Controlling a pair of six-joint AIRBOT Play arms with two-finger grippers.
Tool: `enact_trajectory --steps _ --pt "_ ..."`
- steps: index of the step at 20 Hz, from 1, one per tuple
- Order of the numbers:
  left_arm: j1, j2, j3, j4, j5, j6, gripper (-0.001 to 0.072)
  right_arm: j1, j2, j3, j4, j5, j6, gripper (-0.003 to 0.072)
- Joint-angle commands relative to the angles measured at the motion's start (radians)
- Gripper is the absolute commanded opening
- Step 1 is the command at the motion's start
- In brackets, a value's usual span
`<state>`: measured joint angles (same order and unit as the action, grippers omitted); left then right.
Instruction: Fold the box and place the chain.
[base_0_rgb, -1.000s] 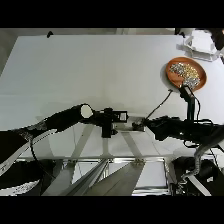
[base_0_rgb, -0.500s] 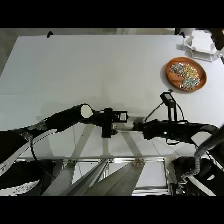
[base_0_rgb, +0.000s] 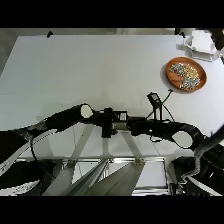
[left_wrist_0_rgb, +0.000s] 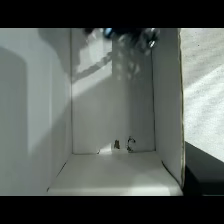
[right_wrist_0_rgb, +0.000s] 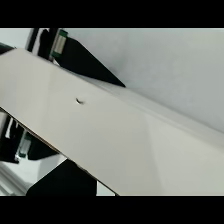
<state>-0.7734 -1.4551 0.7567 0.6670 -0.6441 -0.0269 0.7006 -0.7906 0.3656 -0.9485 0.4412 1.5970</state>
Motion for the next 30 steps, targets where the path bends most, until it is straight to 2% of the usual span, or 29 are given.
enact_trajectory --steps 1,3,4,6,11,14,18,21,24,26,30 --pt "0.000 0.000 0.000 0.000 0.000 0.000 0.0321 0.023 -0.012 0.000 0.008 -0.061 0.003 0.0058" --pt "0.000 0.000 0.000 0.000 0.000 0.000 0.0321 0.023 -0.013 0.000 0.005 -0.061 0.003 0.0059" --pt "0.000 0.000 0.000 0.000 0.000 0.000 0.0321 0.023 -0.013 0.000 0.005 -0.060 0.003 0.0095" --pt "0.000 0.000 0.000 0.000 0.000 0.000 0.0321 0.022 -0.011 0.000 0.006 -0.049 0.003 0.0327" --pt "0.000 0.000 0.000 0.000 0.000 0.000 0.0321 0.018 0.023 0.021 0.005 0.079 0.003 0.0334" --pt "0.000 0.000 0.000 0.000 0.000 0.000 0.0321 -0.047 0.103 0.061 -0.034 0.234 0.013 0.0316" --pt "0.000 0.000 0.000 0.000 0.000 0.000 0.0321 -0.312 0.248 0.159 -0.171 0.540 0.055 0.0317" --pt "0.000 0.000 0.000 0.000 0.000 0.000 0.0321 -0.556 0.275 0.227 -0.360 0.649 0.042 0.0317" --pt "0.000 0.000 0.000 0.000 0.000 0.000 0.0321 -0.777 0.170 0.251 -0.399 0.595 -0.080 0.0315" --pt "0.000 0.000 0.000 0.000 0.000 0.000 0.0321 -0.881 0.013 0.295 -0.399 0.576 -0.149 0.0316" --pt "0.000 0.000 0.000 0.000 0.000 0.000 0.0321 -0.912 -0.327 0.451 -0.390 0.501 -0.185 0.0316"
